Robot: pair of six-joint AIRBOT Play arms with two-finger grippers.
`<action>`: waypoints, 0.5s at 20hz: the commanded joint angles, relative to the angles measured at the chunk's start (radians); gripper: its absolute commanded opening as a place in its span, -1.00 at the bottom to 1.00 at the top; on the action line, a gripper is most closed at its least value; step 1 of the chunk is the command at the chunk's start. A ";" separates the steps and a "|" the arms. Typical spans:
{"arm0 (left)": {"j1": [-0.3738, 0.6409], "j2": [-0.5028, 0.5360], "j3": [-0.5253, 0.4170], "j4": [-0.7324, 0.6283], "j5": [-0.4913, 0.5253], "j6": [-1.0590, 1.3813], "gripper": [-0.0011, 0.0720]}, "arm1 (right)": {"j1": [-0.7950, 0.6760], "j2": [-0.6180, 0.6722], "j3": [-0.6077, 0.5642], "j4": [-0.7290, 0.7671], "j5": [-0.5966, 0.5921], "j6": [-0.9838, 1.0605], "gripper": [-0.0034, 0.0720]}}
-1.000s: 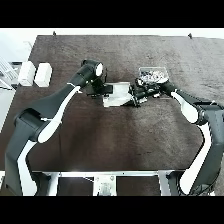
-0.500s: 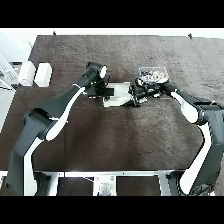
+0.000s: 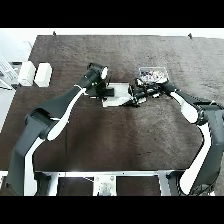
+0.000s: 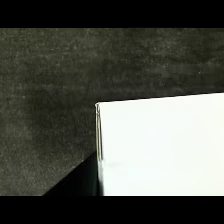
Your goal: Fold the box and place the chain.
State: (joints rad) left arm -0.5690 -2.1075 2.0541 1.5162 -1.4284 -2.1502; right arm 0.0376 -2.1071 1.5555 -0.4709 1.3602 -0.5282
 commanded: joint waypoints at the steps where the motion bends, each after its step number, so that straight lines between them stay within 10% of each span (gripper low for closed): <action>1: 0.000 -0.002 0.000 0.014 0.009 0.026 -0.91 | -0.002 0.000 0.000 -0.004 0.002 -0.004 0.36; 8: 0.000 -0.001 0.000 0.013 0.027 0.039 -0.76 | -0.002 0.000 0.000 -0.004 0.002 -0.004 0.36; 10: 0.000 0.001 0.000 -0.012 0.017 0.043 0.82 | -0.002 0.000 0.000 -0.004 0.002 -0.004 0.36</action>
State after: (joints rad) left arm -0.5659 -2.1101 2.0529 1.5482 -1.4158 -2.1086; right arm 0.0345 -2.1071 1.5555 -0.4816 1.3647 -0.5358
